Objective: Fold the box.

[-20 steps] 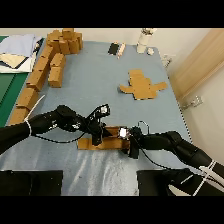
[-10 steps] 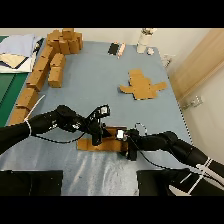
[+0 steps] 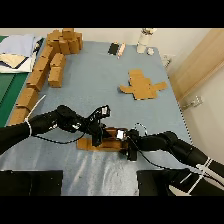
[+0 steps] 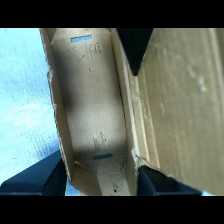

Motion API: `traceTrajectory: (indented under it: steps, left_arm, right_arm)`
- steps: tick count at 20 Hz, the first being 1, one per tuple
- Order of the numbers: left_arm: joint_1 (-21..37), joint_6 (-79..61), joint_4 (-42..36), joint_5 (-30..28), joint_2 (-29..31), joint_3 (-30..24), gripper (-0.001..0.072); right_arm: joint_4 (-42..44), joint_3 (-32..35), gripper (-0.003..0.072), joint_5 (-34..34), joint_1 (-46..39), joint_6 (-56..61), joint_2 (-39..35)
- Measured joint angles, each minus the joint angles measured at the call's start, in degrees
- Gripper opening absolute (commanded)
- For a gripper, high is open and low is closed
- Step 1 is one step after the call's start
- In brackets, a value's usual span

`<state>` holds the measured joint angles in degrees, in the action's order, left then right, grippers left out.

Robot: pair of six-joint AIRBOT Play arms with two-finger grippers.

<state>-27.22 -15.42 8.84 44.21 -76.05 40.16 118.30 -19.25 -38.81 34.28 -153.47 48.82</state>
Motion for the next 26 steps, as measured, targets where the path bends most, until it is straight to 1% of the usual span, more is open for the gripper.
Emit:
traceTrajectory:
  steps: [2, 3, 4, 5, 20, 21, 22, 26]
  left_arm:
    - [0.0, 0.0, 0.0, -0.1, 0.0, 0.0, 0.0011]
    - [0.0, 0.0, 0.0, -0.1, 0.0, 0.0, 0.0011]
    - [0.0, 0.0, -0.1, -0.1, 0.0, 0.0, 0.0011]
    - [0.0, 0.0, -0.1, -0.2, 0.0, 0.0, 0.0011]
    - [0.0, 0.0, -0.1, -0.2, 0.0, 0.0, 0.0011]
    - [0.0, 0.0, -0.1, -0.2, 0.0, 0.0, 0.0011]
    - [0.0, 0.0, -0.1, -0.2, 0.0, 0.0, 0.0011]
    - [0.0, 0.0, -0.1, -0.1, 0.0, 0.0, 0.0011]
  right_arm:
    - [-0.1, 0.0, 0.0442, 0.0, 0.0, 0.0, 0.0]
    - [-0.3, 0.0, 0.0477, -0.1, 0.0, 0.0, 0.0]
    - [-0.4, 0.0, 0.0547, -0.1, 0.0, 0.0, 0.0]
    - [-0.5, 0.0, 0.0559, -0.2, 0.0, -0.1, 0.0]
    - [-0.6, 0.0, 0.0555, -0.8, 0.0, 0.0, 0.1]
    - [-0.6, 0.0, 0.0544, -0.7, 0.0, 0.0, 0.1]
    - [-0.6, 0.0, 0.05, -0.7, 0.0, 0.0, 0.1]
    - [-0.6, 0.0, 0.05, -0.7, 0.0, 0.0, 0.1]
